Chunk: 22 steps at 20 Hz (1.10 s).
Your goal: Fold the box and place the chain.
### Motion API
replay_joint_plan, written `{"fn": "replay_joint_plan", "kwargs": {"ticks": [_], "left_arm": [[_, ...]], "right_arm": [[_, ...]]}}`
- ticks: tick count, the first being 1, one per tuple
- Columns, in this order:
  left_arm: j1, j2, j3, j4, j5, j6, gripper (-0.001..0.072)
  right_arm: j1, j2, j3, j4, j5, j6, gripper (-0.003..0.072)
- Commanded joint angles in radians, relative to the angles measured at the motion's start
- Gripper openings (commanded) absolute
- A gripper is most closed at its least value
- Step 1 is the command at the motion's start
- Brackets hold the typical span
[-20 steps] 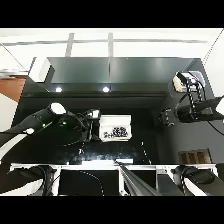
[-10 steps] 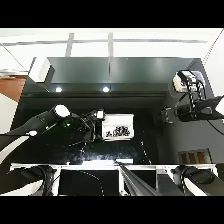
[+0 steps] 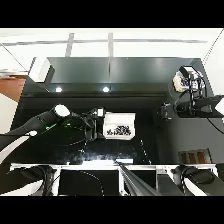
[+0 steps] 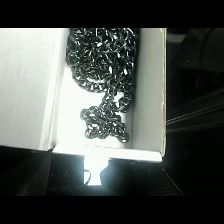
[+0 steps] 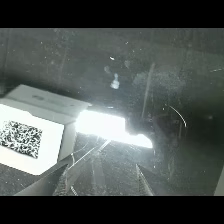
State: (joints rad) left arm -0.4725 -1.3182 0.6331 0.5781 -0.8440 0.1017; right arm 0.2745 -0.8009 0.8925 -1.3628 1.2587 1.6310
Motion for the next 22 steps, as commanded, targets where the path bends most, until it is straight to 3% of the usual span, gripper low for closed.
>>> {"fn": "replay_joint_plan", "kwargs": {"ticks": [1, 12, 14, 15, 16, 19, 22], "left_arm": [[-0.001, 0.000, 0.000, -0.016, 0.024, 0.003, 0.0713], [-0.001, -0.013, 0.002, -0.071, 0.023, 0.113, 0.0708], [-0.001, -0.013, 0.002, -0.071, 0.024, 0.112, 0.0615], [0.000, -0.013, 0.002, -0.071, 0.024, 0.112, 0.0500], [0.000, -0.013, 0.002, -0.070, 0.024, 0.112, 0.0481], [0.000, -0.013, 0.002, -0.067, 0.024, 0.112, 0.0480], [0.000, -0.013, 0.002, -0.067, 0.024, 0.112, 0.0480]], "right_arm": [[0.000, 0.000, 0.000, 0.000, -0.007, 0.000, 0.0502], [0.000, 0.000, 0.000, -0.003, -0.016, 0.000, 0.0502], [0.000, 0.000, 0.000, -0.003, -0.016, 0.000, 0.0503], [0.000, 0.000, 0.000, -0.003, -0.019, 0.000, 0.0506], [0.000, 0.000, -0.001, -0.003, -0.031, -0.001, 0.0708], [0.002, -0.015, 0.000, 0.009, -0.109, -0.048, 0.0717], [0.002, -0.103, -0.001, 0.170, -0.228, -0.148, 0.0716]]}}
